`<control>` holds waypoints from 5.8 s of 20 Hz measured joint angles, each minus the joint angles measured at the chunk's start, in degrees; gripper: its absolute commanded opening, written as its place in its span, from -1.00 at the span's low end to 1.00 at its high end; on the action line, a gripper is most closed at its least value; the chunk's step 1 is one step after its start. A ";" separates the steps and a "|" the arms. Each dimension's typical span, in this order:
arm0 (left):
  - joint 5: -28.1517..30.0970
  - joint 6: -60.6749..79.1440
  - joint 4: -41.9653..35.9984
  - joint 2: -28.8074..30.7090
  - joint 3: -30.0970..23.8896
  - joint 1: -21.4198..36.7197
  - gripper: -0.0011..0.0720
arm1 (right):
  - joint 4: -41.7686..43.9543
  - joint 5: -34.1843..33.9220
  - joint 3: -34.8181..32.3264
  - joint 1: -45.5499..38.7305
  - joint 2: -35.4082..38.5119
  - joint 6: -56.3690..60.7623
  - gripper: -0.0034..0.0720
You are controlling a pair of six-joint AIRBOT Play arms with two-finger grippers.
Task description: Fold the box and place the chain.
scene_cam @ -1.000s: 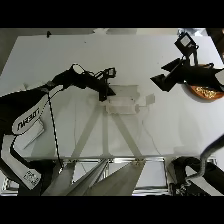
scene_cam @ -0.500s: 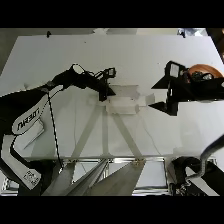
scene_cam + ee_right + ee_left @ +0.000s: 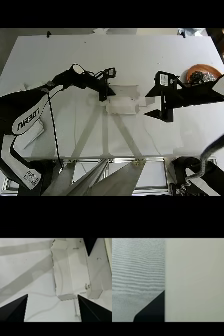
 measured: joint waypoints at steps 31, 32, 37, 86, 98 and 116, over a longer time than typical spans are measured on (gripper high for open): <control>0.09 0.04 0.00 0.00 0.00 0.02 -0.95 | 8.63 -29.57 -11.65 0.68 -25.18 -25.42 0.90; 0.07 0.04 0.00 0.00 0.00 0.02 -0.95 | 8.41 -28.74 -11.65 0.68 -25.18 -25.18 0.90; 0.02 0.04 0.00 0.00 0.00 0.02 -0.95 | 10.67 -26.71 -11.65 0.68 -25.18 -23.39 0.90; 0.02 0.00 -0.02 0.00 0.00 0.02 -0.95 | 15.34 -37.24 -8.87 0.70 -23.41 -27.58 0.90; 0.07 0.02 0.00 0.00 0.00 0.02 -0.95 | 15.58 -34.12 -5.68 0.20 -27.65 -29.35 0.90; -0.04 0.07 0.00 0.00 0.00 -0.02 -0.95 | 21.40 -19.15 -0.81 -3.06 -39.06 -30.58 0.90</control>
